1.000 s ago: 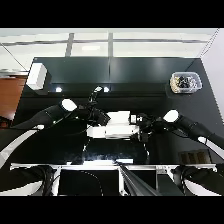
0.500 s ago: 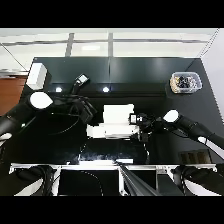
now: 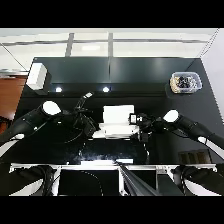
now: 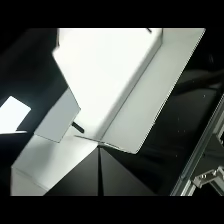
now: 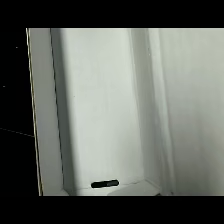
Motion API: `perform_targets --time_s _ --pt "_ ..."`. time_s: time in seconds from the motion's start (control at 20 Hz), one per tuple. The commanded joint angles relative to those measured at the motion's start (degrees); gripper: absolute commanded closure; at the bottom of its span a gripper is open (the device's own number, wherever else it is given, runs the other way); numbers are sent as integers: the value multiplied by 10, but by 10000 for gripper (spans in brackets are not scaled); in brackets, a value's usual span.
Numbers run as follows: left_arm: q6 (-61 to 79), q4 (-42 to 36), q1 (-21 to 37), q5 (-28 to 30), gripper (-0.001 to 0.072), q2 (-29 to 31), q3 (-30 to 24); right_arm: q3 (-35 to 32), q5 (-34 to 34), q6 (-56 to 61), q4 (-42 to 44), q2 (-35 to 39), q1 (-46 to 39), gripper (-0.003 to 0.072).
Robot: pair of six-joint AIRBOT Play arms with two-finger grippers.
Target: Fold the box and place the chain.
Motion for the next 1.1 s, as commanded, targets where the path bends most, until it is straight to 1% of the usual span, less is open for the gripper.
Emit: perform_targets --time_s 0.0,0.2,0.3,0.35,0.45,0.5,0.55,0.65,0.85,0.9,1.0,1.05 --pt "-4 54 -7 1 685 -26 -3 0 0 0 0 0 0 211" --pt "4 132 -8 35 685 -26 -3 0 0 0 0 0 0 211" --pt "38 139 -8 43 681 -26 -3 0 0 0 0 0 0 212" --pt "57 136 -9 43 649 -25 -3 0 0 0 0 0 0 211" --pt "88 132 -14 46 367 -25 -2 0 0 0 0 0 0 211" --pt "118 130 -19 46 296 -25 -2 0 0 0 0 0 0 212" --pt "152 127 -24 47 282 -23 -2 0 0 0 0 0 0 211" --pt "203 122 -37 55 280 -19 -2 0 0 0 0 0 0 211" --pt "236 123 -66 78 258 -16 -2 0 0 0 0 0 0 211" --pt "260 123 -75 77 203 -16 -2 0 0 0 0 0 0 212" --pt "280 123 -87 94 195 -16 -2 0 0 0 0 0 0 212" --pt "280 123 -87 104 130 -16 -2 0 0 0 0 0 0 212"
